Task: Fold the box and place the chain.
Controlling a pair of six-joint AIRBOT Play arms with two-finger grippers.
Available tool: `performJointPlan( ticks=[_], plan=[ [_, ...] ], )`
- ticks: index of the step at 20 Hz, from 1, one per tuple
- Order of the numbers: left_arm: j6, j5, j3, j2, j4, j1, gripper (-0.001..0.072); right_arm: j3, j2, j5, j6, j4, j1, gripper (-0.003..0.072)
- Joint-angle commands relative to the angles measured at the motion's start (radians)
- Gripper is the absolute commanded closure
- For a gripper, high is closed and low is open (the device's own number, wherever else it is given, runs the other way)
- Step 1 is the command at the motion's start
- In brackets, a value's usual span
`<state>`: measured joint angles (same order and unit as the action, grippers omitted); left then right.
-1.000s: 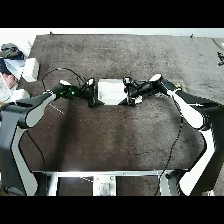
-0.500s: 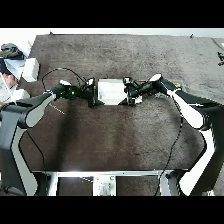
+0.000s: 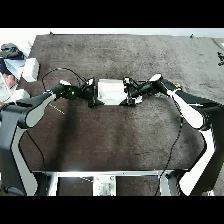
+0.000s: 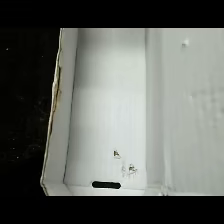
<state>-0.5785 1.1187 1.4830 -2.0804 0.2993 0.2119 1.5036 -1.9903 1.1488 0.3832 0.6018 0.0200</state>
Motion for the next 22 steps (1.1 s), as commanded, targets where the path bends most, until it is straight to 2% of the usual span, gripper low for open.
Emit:
performJointPlan(
  ticks=[1,10,15,16,18,19,20,22],
  plan=[
    [0.002,-0.001,0.0,0.0,-0.001,-0.001,0.0425,0.0,0.012,0.006,-0.003,0.002,0.0,0.0024],
    [0.002,-0.001,0.0,0.0,-0.001,-0.001,0.0424,0.0,0.064,0.015,-0.015,0.068,0.088,0.0025],
    [0.002,-0.001,0.0,0.0,-0.001,-0.001,0.0424,0.0,0.147,0.021,-0.082,0.064,0.147,0.0028],
    [0.002,-0.001,0.0,0.0,-0.001,-0.001,0.0424,0.0,0.166,0.04,-0.113,0.047,0.148,0.0069],
    [0.002,-0.001,0.0,0.0,-0.001,-0.001,0.0424,0.0,0.188,0.121,-0.123,-0.042,0.138,0.052],
    [0.002,-0.001,0.0,0.0,-0.001,-0.001,0.0424,0.0,0.189,0.152,-0.123,-0.106,0.127,0.0695],
    [0.002,-0.001,0.0,0.0,-0.001,-0.001,0.0424,0.0,0.187,0.161,-0.123,-0.159,0.111,0.0704],
    [0.002,-0.001,0.0,0.0,-0.001,-0.001,0.0424,-0.001,0.183,0.093,-0.123,-0.179,0.071,0.0703]
  ],
)
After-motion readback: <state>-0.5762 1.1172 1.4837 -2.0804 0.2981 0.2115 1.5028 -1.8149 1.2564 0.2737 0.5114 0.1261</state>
